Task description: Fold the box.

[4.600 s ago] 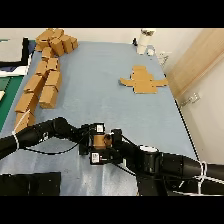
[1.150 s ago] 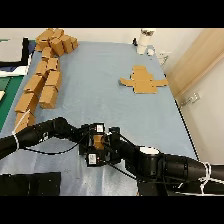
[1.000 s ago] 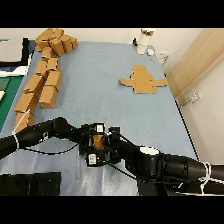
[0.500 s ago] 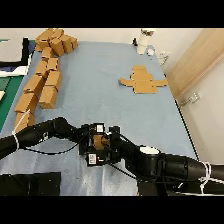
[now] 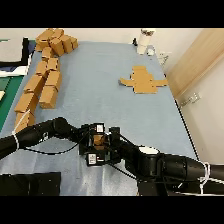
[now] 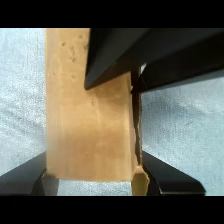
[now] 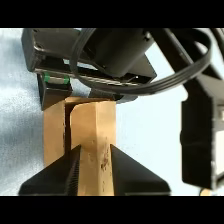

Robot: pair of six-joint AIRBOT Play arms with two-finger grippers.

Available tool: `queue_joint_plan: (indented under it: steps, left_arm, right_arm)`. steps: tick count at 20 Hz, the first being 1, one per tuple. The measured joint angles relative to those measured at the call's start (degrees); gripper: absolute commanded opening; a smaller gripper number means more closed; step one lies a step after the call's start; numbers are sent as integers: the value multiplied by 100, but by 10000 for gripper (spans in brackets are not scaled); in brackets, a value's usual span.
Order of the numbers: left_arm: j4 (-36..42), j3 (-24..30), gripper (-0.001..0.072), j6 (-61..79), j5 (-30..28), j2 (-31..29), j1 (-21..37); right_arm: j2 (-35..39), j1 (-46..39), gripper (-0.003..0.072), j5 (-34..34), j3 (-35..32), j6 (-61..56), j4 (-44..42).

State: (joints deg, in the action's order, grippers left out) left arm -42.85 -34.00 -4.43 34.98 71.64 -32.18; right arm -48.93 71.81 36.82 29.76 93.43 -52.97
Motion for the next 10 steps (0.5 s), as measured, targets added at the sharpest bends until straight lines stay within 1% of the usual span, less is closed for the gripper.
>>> queue_joint_plan:
  steps: [4,5,10]
  left_arm:
    - [0,-2,470,-2,0,0,0]
    - [0,-2,471,-2,0,0,0]
    - [0,-2,470,-2,0,0,0]
  right_arm:
    - [0,2,155,57,0,2,7]
    - [0,4,143,72,0,2,7]
    - [0,9,143,111,0,2,-162]
